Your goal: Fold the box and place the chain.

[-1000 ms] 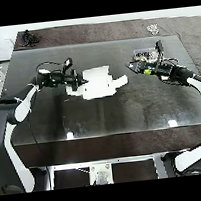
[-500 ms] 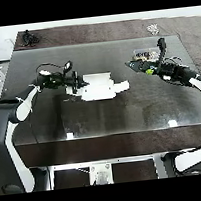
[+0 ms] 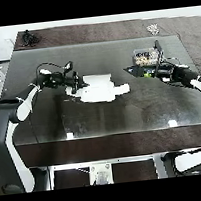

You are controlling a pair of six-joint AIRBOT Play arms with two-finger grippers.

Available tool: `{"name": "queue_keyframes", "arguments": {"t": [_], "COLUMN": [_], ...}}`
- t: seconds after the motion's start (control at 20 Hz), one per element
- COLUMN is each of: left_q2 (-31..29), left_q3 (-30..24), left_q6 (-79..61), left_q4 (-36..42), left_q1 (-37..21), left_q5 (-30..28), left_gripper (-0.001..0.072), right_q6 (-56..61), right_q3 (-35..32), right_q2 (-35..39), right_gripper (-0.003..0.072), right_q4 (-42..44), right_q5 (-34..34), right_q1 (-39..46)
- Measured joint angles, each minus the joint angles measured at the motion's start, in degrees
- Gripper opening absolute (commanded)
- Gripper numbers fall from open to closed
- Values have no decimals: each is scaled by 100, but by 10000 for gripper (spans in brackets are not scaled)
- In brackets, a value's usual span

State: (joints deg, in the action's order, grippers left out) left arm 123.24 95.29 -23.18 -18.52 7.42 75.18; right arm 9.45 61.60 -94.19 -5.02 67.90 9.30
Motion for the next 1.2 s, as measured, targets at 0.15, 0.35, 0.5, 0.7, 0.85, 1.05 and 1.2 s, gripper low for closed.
{"name": "queue_keyframes", "arguments": {"t": [0.15,0.35,0.5,0.7,0.85,1.05,1.2], "left_q2": [0,-4,-2,2,4,4,0], "left_q3": [7,9,7,7,7,9,13], "left_q6": [26,151,243,151,76,37,37], "left_q4": [-2,22,59,96,103,26,-81], "left_q1": [0,0,0,-24,-35,-37,-39], "left_q5": [-59,-280,-409,-308,-140,-2,57], "left_gripper": [20,18,18,18,19,22,22], "right_q6": [-417,-627,-695,-774,-807,-826,-911], "right_q3": [-4,-37,-151,-286,-328,-348,-352], "right_q2": [2,2,2,2,2,2,17], "right_gripper": [10,10,11,11,11,9,9], "right_q4": [-173,-275,-319,-391,-404,-409,-407], "right_q5": [-144,-339,-680,-1141,-1322,-1460,-1869], "right_q1": [-17,-96,-258,-468,-560,-691,-894]}}
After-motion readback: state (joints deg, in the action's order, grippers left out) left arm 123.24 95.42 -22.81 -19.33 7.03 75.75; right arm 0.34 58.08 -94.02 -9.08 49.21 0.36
